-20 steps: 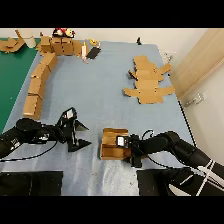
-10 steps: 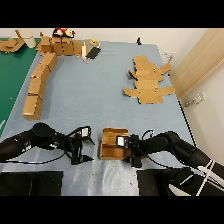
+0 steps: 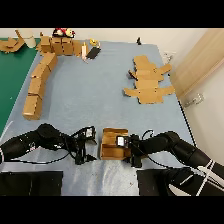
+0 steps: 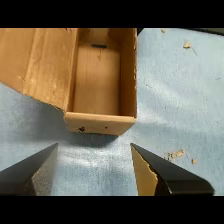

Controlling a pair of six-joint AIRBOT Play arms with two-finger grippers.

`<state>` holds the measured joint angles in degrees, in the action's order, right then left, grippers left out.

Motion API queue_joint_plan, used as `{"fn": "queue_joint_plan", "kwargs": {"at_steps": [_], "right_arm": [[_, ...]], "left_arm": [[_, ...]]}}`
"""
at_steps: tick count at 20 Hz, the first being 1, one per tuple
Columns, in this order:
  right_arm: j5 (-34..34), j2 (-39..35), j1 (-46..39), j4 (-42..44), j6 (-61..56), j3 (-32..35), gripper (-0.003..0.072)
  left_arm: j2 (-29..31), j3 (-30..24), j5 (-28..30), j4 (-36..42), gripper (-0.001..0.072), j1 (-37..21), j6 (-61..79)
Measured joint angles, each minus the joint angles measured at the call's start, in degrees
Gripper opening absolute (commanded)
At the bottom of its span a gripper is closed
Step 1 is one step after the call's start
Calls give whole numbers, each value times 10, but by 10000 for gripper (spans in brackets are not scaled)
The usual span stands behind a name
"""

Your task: Fold the box.

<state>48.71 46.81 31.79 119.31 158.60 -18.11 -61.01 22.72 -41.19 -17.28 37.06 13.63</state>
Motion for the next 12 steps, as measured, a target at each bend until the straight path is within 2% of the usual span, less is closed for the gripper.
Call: {"fn": "queue_joint_plan", "kwargs": {"at_steps": [12], "right_arm": [[0,0,0,0,0,0,457]], "left_arm": [[-38,28,37,9,713,48,-9]]}}
